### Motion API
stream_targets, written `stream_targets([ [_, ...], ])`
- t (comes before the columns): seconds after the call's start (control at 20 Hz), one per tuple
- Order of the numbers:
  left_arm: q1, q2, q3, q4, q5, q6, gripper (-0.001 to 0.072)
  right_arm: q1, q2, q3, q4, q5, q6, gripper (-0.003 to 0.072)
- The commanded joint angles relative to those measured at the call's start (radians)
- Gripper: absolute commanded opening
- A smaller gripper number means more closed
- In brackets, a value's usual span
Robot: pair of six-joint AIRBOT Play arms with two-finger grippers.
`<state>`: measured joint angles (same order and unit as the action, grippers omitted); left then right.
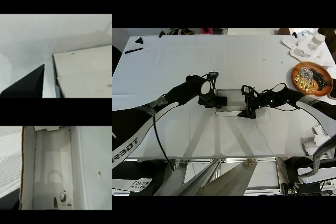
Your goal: Fold the box and place the chain.
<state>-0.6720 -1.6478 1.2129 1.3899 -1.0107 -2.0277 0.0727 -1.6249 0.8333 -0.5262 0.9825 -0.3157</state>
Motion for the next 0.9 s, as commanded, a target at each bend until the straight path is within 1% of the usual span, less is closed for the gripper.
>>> stream_targets([
  [0.0, -0.022, -0.049, 0.033, 0.047, -0.079, -0.074, 0.0326, 0.001, 0.000, 0.000, 0.000, 0.001, 0.000, 0.0555],
  [0.05, -0.022, -0.055, 0.033, 0.046, -0.083, -0.074, 0.0253, 0.001, 0.000, 0.000, 0.000, 0.001, 0.000, 0.0555],
  [0.1, -0.022, -0.055, 0.033, 0.047, -0.080, -0.074, 0.0117, 0.001, 0.000, 0.000, 0.000, 0.001, 0.000, 0.0555],
  [0.15, -0.022, -0.055, 0.033, 0.047, -0.070, -0.072, 0.0014, 0.001, 0.000, 0.000, 0.000, 0.001, 0.000, 0.0555],
  [0.4, -0.021, -0.050, 0.036, 0.043, -0.056, -0.071, 0.0022, 0.001, 0.000, 0.000, 0.000, 0.001, 0.000, 0.0555],
  [0.45, -0.021, -0.046, 0.038, 0.042, -0.056, -0.070, 0.0110, 0.001, 0.000, 0.000, 0.000, 0.001, 0.000, 0.0555],
  [0.5, -0.021, -0.038, 0.038, 0.041, -0.056, -0.070, 0.0325, 0.001, 0.000, 0.000, 0.000, 0.001, 0.000, 0.0555],
  [0.55, -0.020, -0.029, 0.038, 0.041, -0.056, -0.070, 0.0507, 0.001, 0.000, 0.000, 0.000, 0.001, 0.000, 0.0555],
  [0.6, -0.016, -0.016, 0.038, 0.041, -0.058, -0.070, 0.0557, 0.001, 0.000, 0.000, 0.000, 0.001, 0.000, 0.0555],
  [0.7, -0.005, 0.015, 0.038, 0.039, -0.089, -0.064, 0.0557, 0.001, 0.000, 0.000, 0.000, 0.001, 0.000, 0.0555],
  [0.85, 0.021, 0.068, 0.038, 0.038, -0.199, -0.063, 0.0558, 0.001, 0.000, 0.000, 0.000, 0.001, 0.000, 0.0555],
])
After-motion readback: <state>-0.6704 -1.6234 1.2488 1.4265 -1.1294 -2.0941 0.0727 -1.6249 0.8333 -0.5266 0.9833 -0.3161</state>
